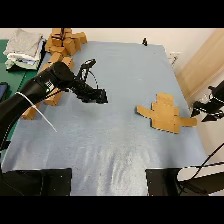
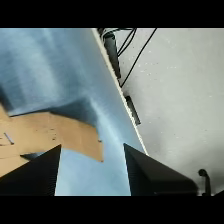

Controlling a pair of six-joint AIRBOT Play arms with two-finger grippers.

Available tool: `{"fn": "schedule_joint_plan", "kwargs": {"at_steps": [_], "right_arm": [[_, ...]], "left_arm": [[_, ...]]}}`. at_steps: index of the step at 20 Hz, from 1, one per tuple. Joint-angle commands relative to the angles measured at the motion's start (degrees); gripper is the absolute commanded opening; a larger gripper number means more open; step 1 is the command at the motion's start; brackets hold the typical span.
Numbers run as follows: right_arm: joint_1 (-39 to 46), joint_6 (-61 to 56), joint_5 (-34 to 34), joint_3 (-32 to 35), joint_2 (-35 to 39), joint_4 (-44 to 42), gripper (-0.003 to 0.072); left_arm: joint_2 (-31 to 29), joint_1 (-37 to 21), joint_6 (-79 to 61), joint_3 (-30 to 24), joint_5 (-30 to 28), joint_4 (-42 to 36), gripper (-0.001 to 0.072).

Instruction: Fold the box.

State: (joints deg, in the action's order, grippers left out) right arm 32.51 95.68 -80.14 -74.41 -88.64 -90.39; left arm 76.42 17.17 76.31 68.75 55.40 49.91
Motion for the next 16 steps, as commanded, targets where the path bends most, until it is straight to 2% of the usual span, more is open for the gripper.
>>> {"fn": "schedule_joint_plan", "kwargs": {"at_steps": [1,3,6,7,8,9,11,12,16], "right_arm": [[3.17,3.34,-0.26,0.11,-2.86,-2.19,0.0578],[3.89,7.85,-1.03,0.13,-3.74,-7.41,0.0458],[3.69,14.62,-2.21,0.11,-3.78,-20.13,0.0435],[3.32,15.89,-3.30,0.11,-3.78,-21.77,0.0365],[2.71,16.48,-4.33,0.11,-3.78,-21.90,0.0259],[2.21,16.48,-4.68,0.22,-3.78,-21.70,0.0257],[1.25,16.50,-5.92,0.42,-3.78,-21.94,0.0042],[0.55,16.48,-6.58,0.72,-3.78,-22.97,0.0005],[-5.46,17.31,-6.78,5.01,-2.78,-34.93,0.0004]], "left_arm": [[0.02,-0.04,0.02,0.04,1.07,-4.24,0.0592],[0.02,0.00,0.00,0.04,0.50,-5.40,0.0591],[0.00,0.00,0.02,0.04,0.52,-8.09,0.0591],[0.00,0.00,0.00,0.04,0.63,-9.03,0.0591],[0.00,0.00,0.00,0.04,0.70,-9.42,0.0591],[0.02,0.00,0.00,0.04,0.79,-9.46,0.0591],[0.02,0.00,0.00,0.04,0.79,-9.44,0.0591],[0.02,0.00,-0.02,0.04,0.83,-9.44,0.0591],[0.02,-0.24,-2.60,0.04,2.03,-9.42,0.0591]]}}
